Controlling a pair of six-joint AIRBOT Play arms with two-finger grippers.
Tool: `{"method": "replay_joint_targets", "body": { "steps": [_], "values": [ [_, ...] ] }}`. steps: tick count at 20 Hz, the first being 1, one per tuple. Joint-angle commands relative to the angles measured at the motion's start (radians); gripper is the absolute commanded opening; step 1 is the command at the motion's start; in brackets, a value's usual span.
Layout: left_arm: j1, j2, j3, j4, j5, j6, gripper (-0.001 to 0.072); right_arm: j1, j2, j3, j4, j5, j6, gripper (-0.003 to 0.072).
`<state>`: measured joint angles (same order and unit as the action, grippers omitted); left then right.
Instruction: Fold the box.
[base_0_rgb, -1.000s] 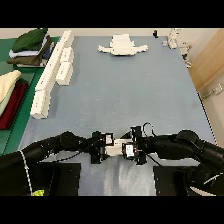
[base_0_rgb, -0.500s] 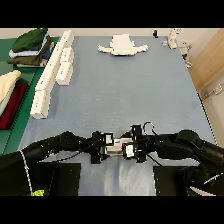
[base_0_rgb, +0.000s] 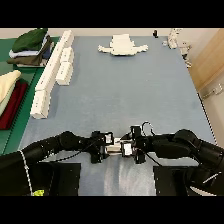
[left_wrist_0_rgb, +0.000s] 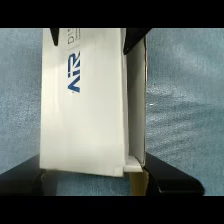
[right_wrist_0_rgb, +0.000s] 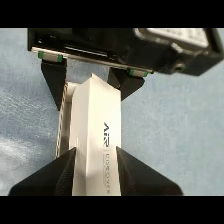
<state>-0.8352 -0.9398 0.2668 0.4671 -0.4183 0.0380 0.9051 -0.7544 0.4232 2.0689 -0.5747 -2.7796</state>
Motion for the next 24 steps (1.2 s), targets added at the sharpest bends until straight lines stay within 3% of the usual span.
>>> {"method": "replay_joint_targets", "body": {
  "steps": [1,13,15,21,22,24],
  "values": [
    [0.0,0.0,0.0,0.0,-0.002,-0.001,0.045,0.003,-0.001,-0.001,0.027,-0.037,0.001,0.0356],
    [0.0,0.0,0.0,0.0,-0.002,-0.001,0.045,0.017,-0.004,-0.001,0.05,-0.061,0.002,0.0354],
    [0.0,0.0,0.0,0.0,-0.002,-0.001,0.045,0.022,0.032,-0.001,0.052,-0.061,0.008,0.0449],
    [0.0,0.0,0.0,0.0,-0.002,-0.001,0.045,0.018,0.102,-0.001,0.051,-0.044,0.185,0.0439],
    [0.0,0.0,0.0,0.0,-0.002,-0.001,0.045,0.015,0.109,-0.001,0.053,-0.036,0.281,0.0413],
    [0.0,0.0,0.0,0.0,-0.002,-0.001,0.045,0.015,0.113,-0.003,0.077,-0.007,0.442,0.0077]
  ]
}}
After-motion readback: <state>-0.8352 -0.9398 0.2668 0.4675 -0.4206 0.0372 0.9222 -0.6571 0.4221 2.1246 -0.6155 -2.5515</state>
